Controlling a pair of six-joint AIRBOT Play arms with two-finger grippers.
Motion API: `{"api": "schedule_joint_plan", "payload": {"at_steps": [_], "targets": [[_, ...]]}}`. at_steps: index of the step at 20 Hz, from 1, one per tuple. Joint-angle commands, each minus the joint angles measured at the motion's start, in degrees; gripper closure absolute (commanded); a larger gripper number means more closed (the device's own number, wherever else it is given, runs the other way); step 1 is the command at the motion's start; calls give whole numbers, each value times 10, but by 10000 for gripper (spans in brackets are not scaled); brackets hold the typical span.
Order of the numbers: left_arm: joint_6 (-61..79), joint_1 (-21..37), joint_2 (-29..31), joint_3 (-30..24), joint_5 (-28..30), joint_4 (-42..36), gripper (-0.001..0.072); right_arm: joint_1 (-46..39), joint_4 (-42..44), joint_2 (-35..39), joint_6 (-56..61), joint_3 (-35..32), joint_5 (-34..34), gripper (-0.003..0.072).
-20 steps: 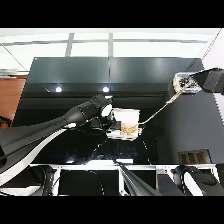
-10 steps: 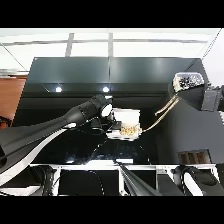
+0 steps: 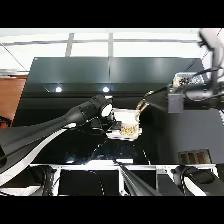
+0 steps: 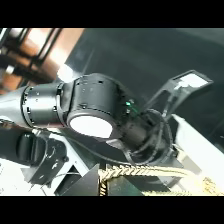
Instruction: Fold the box and place the chain.
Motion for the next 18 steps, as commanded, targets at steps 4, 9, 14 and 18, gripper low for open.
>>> {"api": "schedule_joint_plan", "payload": {"at_steps": [4, 9, 14, 18], "targets": [[0, 0, 0, 0, 0, 0, 681, 55, -74, -44, 0, -35, -35, 668], [0, 0, 0, 0, 0, 0, 681, 55, -69, -47, -2, -174, -124, 668], [0, 0, 0, 0, 0, 0, 681, 55, -54, -47, -2, -209, -147, 666], [0, 0, 0, 0, 0, 0, 681, 31, -53, -46, -26, -205, -108, 249]]}}
